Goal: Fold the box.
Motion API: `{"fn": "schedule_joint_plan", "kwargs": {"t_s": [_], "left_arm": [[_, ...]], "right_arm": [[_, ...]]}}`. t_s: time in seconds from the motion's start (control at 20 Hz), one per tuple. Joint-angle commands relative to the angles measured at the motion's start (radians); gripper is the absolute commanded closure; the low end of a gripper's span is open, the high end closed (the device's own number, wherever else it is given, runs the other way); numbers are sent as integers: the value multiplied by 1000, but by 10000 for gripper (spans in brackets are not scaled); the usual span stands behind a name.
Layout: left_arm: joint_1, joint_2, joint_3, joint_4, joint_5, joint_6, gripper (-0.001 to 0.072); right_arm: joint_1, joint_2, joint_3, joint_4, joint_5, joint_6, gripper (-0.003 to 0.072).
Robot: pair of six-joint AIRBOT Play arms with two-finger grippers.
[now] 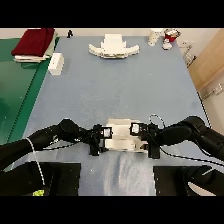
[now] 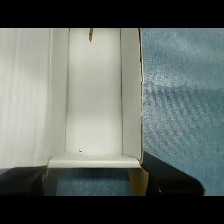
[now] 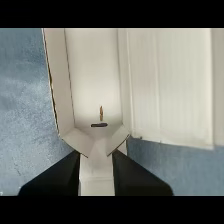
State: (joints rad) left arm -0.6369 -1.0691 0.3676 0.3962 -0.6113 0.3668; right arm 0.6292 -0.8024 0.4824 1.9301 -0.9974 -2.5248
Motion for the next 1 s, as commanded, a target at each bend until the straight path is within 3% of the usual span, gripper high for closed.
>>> {"fn": "schedule_joint_plan", "kwargs": {"t_s": [0.0, 0.05, 0.25, 0.3, 0.35, 0.4, 0.45, 0.85, 0.9, 0.95], "left_arm": [[1, 0, 1, 0, 0, 0, 258], [1, 0, 1, 0, 0, 0, 258], [1, 0, 1, 0, 0, 0, 258], [1, 0, 1, 0, 0, 0, 258], [1, 0, 1, 0, 0, 0, 258], [1, 0, 1, 0, 0, 0, 258], [1, 0, 1, 0, 0, 0, 258], [1, 0, 1, 0, 0, 0, 258], [1, 0, 1, 0, 0, 0, 258], [1, 0, 1, 0, 0, 0, 258]], "right_arm": [[1, -23, -2, 68, 31, -45, 428], [1, -28, -2, 79, 40, -63, 534], [2, -59, -2, 148, 96, -122, 547], [2, -68, -2, 153, 112, -122, 452], [2, -77, -2, 163, 124, -122, 264], [2, -82, -2, 170, 130, -122, 143], [2, -86, -2, 173, 130, -122, 99], [2, -85, -2, 143, 119, -113, 93], [1, -80, -1, 132, 104, -92, 114], [0, -73, 2, 111, 78, -47, 200]]}}
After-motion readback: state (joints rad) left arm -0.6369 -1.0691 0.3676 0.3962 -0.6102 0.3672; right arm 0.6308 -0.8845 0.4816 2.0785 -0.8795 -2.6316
